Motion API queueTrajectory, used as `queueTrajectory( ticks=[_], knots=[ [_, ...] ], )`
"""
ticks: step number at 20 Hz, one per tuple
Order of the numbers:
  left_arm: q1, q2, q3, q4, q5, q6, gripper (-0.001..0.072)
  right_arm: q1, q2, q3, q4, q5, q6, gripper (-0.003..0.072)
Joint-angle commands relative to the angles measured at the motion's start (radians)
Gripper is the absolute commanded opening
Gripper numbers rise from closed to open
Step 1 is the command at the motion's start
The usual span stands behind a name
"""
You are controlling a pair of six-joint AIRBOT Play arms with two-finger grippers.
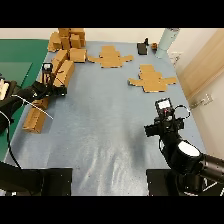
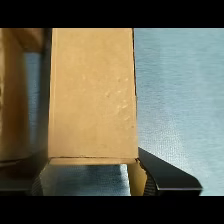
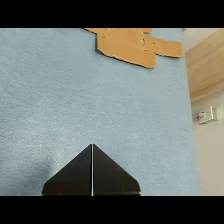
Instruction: Fold the box.
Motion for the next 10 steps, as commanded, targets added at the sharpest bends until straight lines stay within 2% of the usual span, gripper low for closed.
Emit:
queueTrajectory(
  ticks=[1, 10],
  knots=[
    [0.022, -0.004, 0.003, 0.0, 0.004, -0.03, 0.0405, 0.0, 0.0, 0.0, 0.0, 0.005, 0.0, 0.0007],
    [0.022, -0.004, 0.003, 0.0, 0.003, -0.03, 0.0406, 0.0, 0.0, 0.0, 0.0, 0.024, 0.0, 0.0007]
  ],
)
